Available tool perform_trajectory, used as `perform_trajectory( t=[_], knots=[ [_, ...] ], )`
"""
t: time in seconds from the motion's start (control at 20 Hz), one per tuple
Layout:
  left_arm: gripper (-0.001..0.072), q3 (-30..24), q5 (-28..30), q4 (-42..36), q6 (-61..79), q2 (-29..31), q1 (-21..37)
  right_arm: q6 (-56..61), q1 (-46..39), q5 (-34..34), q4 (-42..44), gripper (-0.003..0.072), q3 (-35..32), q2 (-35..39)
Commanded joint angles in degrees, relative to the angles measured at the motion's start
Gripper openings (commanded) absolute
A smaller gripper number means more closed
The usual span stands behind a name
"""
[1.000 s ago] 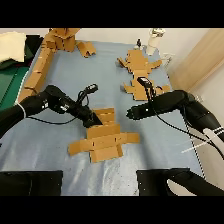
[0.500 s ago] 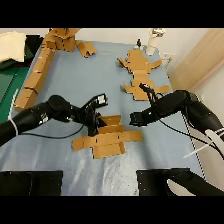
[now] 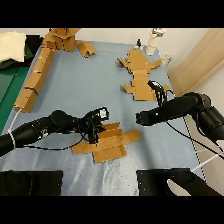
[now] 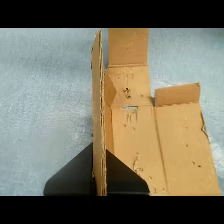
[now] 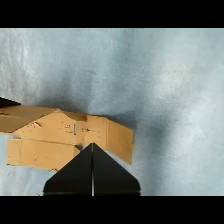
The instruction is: Fold the box.
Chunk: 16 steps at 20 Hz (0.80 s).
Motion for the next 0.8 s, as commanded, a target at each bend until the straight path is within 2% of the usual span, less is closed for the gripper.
perform_trajectory(
  t=[0.0, 0.2, 0.25, 0.35, 0.5, 0.75],
  knots=[
    [0.0012, -0.37, 1.7, -1.36, 0.28, 1.36, -0.11, 0.98, -0.02, -0.04, -0.22, 0.0002, -2.6, 0.57],
    [0.0012, -0.35, -5.55, -7.19, 9.55, 1.79, -0.11, 1.29, 0.0, 2.43, 2.01, 0.0002, -6.99, 0.76],
    [0.0012, -0.35, -5.75, -7.69, 10.75, 1.68, -0.09, 1.27, 0.0, 3.43, 2.78, 0.0002, -7.58, 0.85],
    [0.0012, -0.35, -7.13, -8.02, 11.89, 1.33, 1.44, 1.25, 0.0, 5.03, 3.89, 0.0002, -8.0, 0.85],
    [0.0012, 0.02, -12.5, -11.34, 16.76, 0.11, 4.44, 1.25, 0.0, 6.69, 4.15, 0.0002, -8.0, 0.85],
    [0.0013, 0.52, -12.94, -10.99, 17.57, -2.16, 4.9, 1.25, 0.0, 7.63, 4.55, 0.0002, -8.0, 0.85]
  ],
)
